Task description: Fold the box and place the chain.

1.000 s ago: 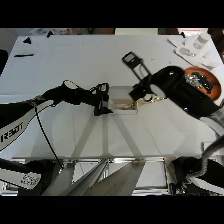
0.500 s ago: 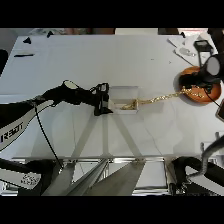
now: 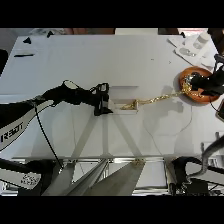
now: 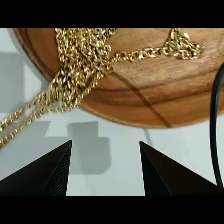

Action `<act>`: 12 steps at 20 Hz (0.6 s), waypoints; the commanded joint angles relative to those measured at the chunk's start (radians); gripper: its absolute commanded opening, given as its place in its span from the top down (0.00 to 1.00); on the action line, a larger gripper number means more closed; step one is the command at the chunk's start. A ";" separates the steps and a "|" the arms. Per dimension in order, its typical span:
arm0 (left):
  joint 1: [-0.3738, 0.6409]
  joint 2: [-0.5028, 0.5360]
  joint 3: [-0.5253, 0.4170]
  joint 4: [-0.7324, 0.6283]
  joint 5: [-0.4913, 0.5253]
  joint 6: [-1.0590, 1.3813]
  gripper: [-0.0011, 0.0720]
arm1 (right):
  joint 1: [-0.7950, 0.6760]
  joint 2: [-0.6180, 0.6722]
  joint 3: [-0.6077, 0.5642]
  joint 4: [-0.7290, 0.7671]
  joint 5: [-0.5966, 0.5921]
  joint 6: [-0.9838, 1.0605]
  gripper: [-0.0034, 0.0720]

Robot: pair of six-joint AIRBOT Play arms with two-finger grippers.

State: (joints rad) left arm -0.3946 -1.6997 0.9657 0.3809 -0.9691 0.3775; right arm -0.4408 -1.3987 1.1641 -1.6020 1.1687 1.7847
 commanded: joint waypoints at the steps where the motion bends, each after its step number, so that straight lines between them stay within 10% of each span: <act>1: 0.000 0.000 0.000 0.000 0.000 0.000 0.55 | -0.023 -0.129 0.082 0.071 -0.018 0.027 0.32; 12: 0.000 0.000 0.000 0.000 0.000 0.000 0.55 | -0.022 -0.294 0.201 0.080 -0.026 0.190 0.33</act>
State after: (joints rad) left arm -0.3946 -1.6997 0.9657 0.3805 -0.9691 0.3775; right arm -0.4618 -1.6665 1.3552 -1.5219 1.1419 1.9362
